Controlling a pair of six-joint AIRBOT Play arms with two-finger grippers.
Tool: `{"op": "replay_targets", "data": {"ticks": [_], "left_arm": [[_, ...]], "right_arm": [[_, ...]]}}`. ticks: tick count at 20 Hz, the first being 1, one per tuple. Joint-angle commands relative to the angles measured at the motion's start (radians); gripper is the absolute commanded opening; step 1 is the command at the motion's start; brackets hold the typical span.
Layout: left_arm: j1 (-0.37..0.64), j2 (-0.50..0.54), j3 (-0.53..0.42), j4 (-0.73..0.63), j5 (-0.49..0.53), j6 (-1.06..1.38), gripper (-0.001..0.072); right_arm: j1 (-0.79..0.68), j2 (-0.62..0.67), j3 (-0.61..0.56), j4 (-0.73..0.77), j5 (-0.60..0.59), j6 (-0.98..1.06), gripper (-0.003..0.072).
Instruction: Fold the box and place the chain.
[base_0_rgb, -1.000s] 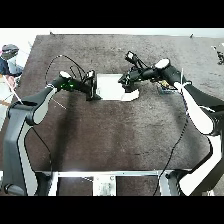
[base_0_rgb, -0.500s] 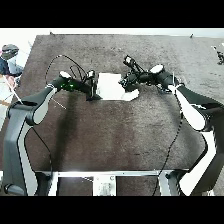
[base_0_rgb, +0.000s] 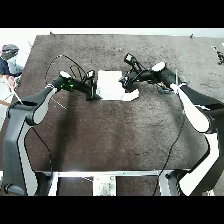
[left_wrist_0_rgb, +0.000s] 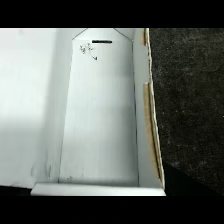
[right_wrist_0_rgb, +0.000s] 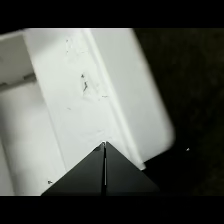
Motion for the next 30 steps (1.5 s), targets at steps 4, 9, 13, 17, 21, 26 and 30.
{"op": "replay_targets", "data": {"ticks": [4,9,13,17,21,26,30], "left_arm": [[0.000,0.000,0.000,0.000,0.000,0.001,0.0240],[0.000,0.000,0.000,0.000,0.001,0.001,0.0240],[0.000,0.000,0.000,0.000,0.000,0.001,0.0240],[0.000,0.000,0.000,0.000,0.000,0.001,0.0240],[0.000,0.000,0.000,0.000,0.000,0.001,0.0240],[0.000,0.000,0.000,0.000,0.000,0.001,0.0239],[0.000,0.000,0.000,0.000,0.000,0.001,0.0240]], "right_arm": [[-0.025,0.147,0.001,-0.275,0.310,0.029,0.0060],[-0.011,0.132,-0.083,-0.394,0.226,0.024,0.0645],[0.024,0.068,-0.091,-0.407,0.099,-0.001,0.0628],[0.045,0.039,-0.091,-0.406,0.043,0.000,0.0467],[0.047,0.036,-0.092,-0.393,0.081,0.000,0.0464],[0.062,0.020,-0.092,-0.350,0.080,-0.018,0.0172],[0.069,0.008,-0.092,-0.272,0.072,-0.050,0.0172]]}}
